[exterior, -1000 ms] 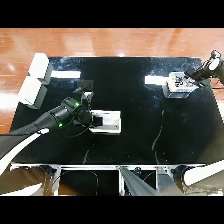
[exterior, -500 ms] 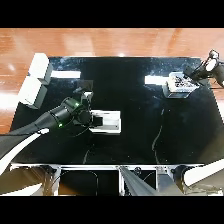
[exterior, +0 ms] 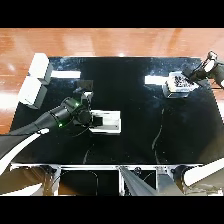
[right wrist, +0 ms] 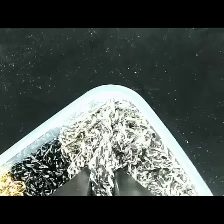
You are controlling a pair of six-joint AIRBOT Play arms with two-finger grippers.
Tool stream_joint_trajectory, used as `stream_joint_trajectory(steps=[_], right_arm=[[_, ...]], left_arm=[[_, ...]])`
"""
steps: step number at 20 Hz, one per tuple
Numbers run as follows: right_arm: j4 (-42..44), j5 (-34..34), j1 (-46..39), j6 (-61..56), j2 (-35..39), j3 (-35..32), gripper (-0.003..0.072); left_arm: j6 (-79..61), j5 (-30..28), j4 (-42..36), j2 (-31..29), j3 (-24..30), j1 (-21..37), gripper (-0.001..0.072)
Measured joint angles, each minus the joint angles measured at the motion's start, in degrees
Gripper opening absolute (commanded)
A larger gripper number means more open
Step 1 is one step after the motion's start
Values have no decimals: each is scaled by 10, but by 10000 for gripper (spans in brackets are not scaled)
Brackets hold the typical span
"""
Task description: Fold the box and place the chain.
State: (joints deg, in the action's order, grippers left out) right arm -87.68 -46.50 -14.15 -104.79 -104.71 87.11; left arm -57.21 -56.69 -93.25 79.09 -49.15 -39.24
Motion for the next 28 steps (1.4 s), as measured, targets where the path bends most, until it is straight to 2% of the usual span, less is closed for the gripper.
stream_joint_trajectory(steps=[8, 16, 22, 28], right_arm=[[5, -33, 0, 22, 44, 12, 22], [6, -49, 0, 65, 193, 41, 22], [52, -70, 0, 116, 311, 107, 33], [108, -124, 36, 189, 386, 186, 33]], left_arm=[[0, 1, 0, 0, 0, 0, 22], [0, 1, 2, 0, -1, 0, 22], [0, 1, 2, 0, -1, 0, 22], [0, 1, 2, 0, -1, 0, 22]])
